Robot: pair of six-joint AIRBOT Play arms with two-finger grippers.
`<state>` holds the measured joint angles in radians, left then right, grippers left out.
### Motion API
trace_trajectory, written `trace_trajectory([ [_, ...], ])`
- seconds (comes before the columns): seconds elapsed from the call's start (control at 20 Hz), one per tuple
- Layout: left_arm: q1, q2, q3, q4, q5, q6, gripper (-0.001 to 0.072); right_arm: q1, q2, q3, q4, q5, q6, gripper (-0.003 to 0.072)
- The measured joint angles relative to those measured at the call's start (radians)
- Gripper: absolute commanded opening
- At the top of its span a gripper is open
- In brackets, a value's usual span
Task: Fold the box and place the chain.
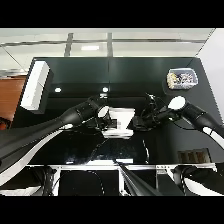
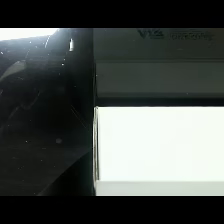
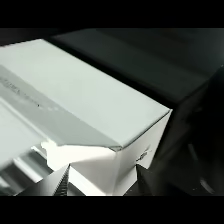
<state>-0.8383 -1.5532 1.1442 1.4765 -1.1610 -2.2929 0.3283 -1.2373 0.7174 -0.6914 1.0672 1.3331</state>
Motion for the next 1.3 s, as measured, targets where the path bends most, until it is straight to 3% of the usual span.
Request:
trace_trajectory([
  [0.4, 0.000, 0.000, 0.000, 0.000, 0.006, 0.000, 0.0031, 0.180, -0.006, 0.083, -0.334, -0.094, 0.406, 0.0441],
  [0.5, 0.000, 0.000, 0.000, 0.000, 0.007, 0.000, 0.0031, 0.222, -0.013, 0.102, -0.410, -0.100, 0.494, 0.0374],
  [0.6, 0.000, 0.000, 0.000, 0.000, 0.008, 0.000, 0.0031, 0.255, -0.018, 0.121, -0.462, -0.100, 0.564, 0.0370],
  [1.3, 0.000, -0.001, 0.000, 0.003, 0.009, 0.000, 0.0031, 0.365, -0.119, 0.211, -0.661, -0.004, 0.817, 0.0369],
])
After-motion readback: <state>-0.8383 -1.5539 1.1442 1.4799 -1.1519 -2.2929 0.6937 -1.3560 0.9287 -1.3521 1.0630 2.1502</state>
